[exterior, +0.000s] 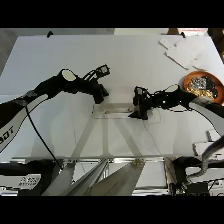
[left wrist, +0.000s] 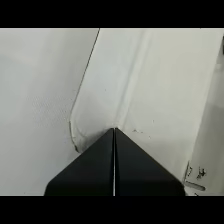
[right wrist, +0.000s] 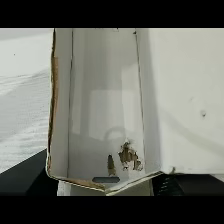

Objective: Fold the box and place the chain.

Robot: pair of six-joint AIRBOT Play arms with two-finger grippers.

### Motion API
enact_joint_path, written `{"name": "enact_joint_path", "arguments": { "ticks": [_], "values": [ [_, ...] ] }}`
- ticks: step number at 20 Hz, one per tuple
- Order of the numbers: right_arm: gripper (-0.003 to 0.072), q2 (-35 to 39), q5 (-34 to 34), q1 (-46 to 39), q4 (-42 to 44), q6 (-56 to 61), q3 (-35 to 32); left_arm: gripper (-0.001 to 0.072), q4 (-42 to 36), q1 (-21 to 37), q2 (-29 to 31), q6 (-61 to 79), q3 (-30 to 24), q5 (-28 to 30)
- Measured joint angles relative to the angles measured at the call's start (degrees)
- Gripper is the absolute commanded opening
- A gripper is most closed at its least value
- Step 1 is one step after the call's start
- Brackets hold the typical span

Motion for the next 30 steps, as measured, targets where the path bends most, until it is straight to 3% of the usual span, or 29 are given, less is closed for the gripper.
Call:
{"name": "enact_joint_path", "arguments": {
  "ticks": [4,8,11,14,21,26,30],
  "values": [
    [0.0519,0.0,-0.07,-0.02,0.02,0.04,0.0,0.0013,0.22,1.55,4.59,0.13,0.0,-2.69],
    [0.0519,0.0,-0.07,-0.02,0.02,0.04,0.0,0.0008,2.08,2.45,7.21,0.13,0.0,-10.95],
    [0.0519,0.0,-0.04,-0.02,0.02,0.04,0.0,0.0008,6.1,2.62,7.87,-1.09,-0.17,-17.84],
    [0.0519,0.0,-0.02,-0.02,0.02,0.04,0.0,0.0008,11.28,2.67,8.09,-5.42,-1.18,-19.87],
    [0.0519,0.0,0.0,-0.02,0.02,0.04,0.0,0.0008,19.12,2.16,8.15,-12.96,-5.68,-16.79],
    [0.0519,0.0,0.0,-0.02,0.02,0.04,0.0,0.0009,31.26,2.03,8.17,-22.77,-6.49,-15.13],
    [0.0519,0.0,0.0,-0.02,0.02,0.04,0.0,0.0016,35.3,1.16,8.17,-25.81,-6.62,-14.43]
  ]
}}
